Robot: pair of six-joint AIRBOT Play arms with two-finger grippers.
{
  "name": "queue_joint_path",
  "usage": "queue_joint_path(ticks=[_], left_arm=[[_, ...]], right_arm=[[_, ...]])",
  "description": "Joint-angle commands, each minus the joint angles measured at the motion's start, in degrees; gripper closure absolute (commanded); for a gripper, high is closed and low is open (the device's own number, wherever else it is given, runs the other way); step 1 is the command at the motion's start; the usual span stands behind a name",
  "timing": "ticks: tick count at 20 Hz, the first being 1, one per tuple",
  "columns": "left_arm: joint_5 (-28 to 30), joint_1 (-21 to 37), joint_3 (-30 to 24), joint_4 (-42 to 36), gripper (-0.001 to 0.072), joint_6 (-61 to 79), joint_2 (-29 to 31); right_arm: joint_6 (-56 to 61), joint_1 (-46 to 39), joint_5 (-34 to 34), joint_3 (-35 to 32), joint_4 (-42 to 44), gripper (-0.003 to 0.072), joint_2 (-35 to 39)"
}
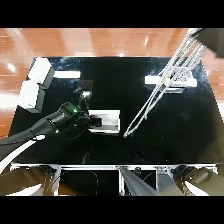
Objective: Fold the box and place the chain.
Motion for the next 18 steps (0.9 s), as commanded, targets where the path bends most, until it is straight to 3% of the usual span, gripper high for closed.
queue_joint_path(ticks=[1, 8, 13, 18], left_arm=[[0.07, -0.02, -0.02, 0.0, 0.0683, 0.0, 0.0], [0.11, -0.02, -0.02, -0.02, 0.0683, 0.0, 0.0], [0.09, -0.02, -0.02, -0.17, 0.0683, 0.0, 0.0], [0.09, -0.02, -0.02, -0.17, 0.0683, 0.0, 0.0]], right_arm=[[0.02, 4.79, -2.62, -3.52, 2.8, 0.0661, 0.13], [0.0, 12.33, -12.61, -11.96, 10.29, 0.0663, -1.46], [-0.87, 15.87, -18.91, -12.22, 11.5, 0.0664, -5.29], [-1.77, 15.5, -19.85, -12.2, 10.71, 0.0664, -5.64]])
